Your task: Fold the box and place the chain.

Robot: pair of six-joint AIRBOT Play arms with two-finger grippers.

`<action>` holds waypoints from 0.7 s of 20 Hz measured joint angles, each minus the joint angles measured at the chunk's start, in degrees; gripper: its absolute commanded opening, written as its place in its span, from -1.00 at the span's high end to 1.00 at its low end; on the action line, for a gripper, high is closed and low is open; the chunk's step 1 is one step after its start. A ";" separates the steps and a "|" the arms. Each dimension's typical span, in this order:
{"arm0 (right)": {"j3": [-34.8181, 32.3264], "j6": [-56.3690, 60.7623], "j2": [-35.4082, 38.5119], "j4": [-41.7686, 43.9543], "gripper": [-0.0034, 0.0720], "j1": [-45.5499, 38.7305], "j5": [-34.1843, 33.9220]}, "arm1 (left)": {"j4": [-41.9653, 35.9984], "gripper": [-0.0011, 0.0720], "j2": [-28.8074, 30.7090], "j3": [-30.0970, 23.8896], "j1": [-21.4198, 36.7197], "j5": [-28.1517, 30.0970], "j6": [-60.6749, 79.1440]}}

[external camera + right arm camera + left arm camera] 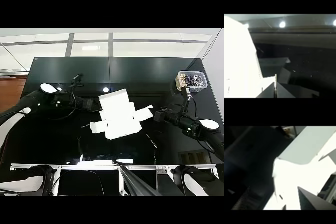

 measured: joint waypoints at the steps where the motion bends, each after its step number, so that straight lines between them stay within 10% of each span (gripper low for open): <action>1: 0.00 0.00 0.00 -0.02 0.86 0.00 0.04 | -2.62 -0.96 -0.98 0.11 -0.33 -0.37 1.86; 11: 0.00 -0.04 0.00 -0.26 0.86 0.00 0.28 | -7.67 -0.79 -10.19 6.62 -6.86 -6.97 9.92; 14: 0.00 -0.07 0.00 -0.37 0.86 0.00 0.42 | -4.76 0.57 -11.13 7.72 -7.02 -10.47 11.30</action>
